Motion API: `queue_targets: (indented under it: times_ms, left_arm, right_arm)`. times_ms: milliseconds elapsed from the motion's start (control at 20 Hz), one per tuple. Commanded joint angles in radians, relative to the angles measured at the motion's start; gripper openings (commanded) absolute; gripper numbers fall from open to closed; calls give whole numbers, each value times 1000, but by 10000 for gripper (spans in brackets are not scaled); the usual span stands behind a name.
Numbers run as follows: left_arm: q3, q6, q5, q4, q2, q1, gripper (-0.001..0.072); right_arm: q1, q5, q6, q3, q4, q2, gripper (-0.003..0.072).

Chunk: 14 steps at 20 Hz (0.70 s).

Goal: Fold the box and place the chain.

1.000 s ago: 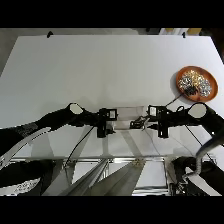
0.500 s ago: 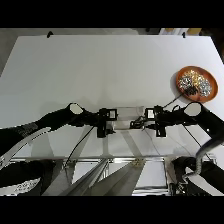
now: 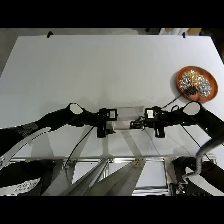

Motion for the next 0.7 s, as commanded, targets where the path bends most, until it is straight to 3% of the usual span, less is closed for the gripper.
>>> queue_targets:
  times_ms: [0, 350, 550, 650]
  left_arm:
    - [1, 0, 0, 0, 1, 0, 210]
    - [1, 0, 0, 0, 1, 0, 210]
    - [1, 0, 0, 0, 1, 0, 210]
    - [1, 0, 0, 0, 1, 0, 210]
  right_arm:
    - [0, 29, 7, 0, -13, 3, 17]
    - [0, 11, 259, 13, -240, 110, 17]
    - [0, 213, 378, 174, -214, 185, 17]
    - [0, 318, 409, 266, -126, 191, 16]
